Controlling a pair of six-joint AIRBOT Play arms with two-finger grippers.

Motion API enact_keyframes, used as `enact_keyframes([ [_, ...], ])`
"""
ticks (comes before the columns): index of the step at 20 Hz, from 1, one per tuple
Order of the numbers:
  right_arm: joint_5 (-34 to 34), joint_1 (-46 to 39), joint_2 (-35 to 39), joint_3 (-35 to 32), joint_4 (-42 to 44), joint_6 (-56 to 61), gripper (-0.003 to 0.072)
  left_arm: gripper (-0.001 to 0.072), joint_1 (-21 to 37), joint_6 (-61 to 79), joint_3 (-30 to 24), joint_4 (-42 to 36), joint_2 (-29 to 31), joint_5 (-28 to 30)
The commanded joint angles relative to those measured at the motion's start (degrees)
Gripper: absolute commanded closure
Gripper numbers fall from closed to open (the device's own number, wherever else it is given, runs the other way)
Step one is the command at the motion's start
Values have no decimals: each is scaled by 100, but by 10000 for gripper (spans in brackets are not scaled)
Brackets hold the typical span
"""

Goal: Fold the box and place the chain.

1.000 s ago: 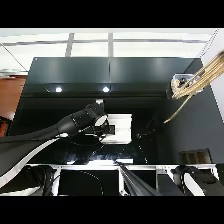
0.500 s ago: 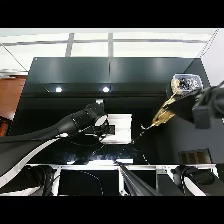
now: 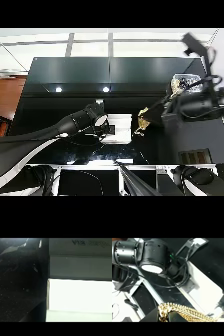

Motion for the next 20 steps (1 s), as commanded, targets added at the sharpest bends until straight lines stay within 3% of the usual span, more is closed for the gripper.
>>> enact_keyframes([
  [1, -337, 369, -245, -245, -76, -57, 646, 679, 0, 2, -4, 0, -2, -9],
  [5, -555, 570, -396, -962, -348, -151, 645, 680, 2, 2, -4, 0, -2, -11],
  [10, -2087, 629, -527, -2103, -223, -153, 645, 680, 0, 2, -4, 0, -2, -11],
  [20, -2398, 874, -1145, -2216, -39, -295, 644, 680, 0, 2, -4, 0, -2, -9],
])
